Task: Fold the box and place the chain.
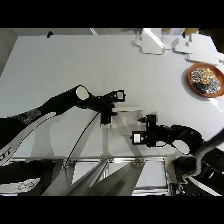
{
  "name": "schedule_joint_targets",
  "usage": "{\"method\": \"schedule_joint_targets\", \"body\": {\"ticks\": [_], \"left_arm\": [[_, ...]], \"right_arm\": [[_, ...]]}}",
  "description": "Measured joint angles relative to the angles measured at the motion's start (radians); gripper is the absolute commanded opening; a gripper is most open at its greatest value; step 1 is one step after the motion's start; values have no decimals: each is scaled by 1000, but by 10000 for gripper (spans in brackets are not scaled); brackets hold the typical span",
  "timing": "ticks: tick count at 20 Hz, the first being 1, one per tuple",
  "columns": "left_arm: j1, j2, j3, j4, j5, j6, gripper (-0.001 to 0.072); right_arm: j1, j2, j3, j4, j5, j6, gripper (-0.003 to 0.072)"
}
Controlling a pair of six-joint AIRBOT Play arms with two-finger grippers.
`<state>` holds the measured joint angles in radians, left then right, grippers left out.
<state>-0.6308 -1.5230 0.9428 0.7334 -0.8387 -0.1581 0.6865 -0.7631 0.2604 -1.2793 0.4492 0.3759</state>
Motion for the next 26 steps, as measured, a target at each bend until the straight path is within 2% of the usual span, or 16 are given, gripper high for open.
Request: {"method": "schedule_joint_targets", "body": {"ticks": [9,18,26], "left_arm": [[0,0,0,0,0,0,13],[0,0,0,0,0,0,13],[0,0,0,0,0,0,13]], "right_arm": [[-126,-1,100,35,117,-31,626],[-327,-12,108,327,179,-294,627],[-454,-160,109,586,257,-594,627]]}}
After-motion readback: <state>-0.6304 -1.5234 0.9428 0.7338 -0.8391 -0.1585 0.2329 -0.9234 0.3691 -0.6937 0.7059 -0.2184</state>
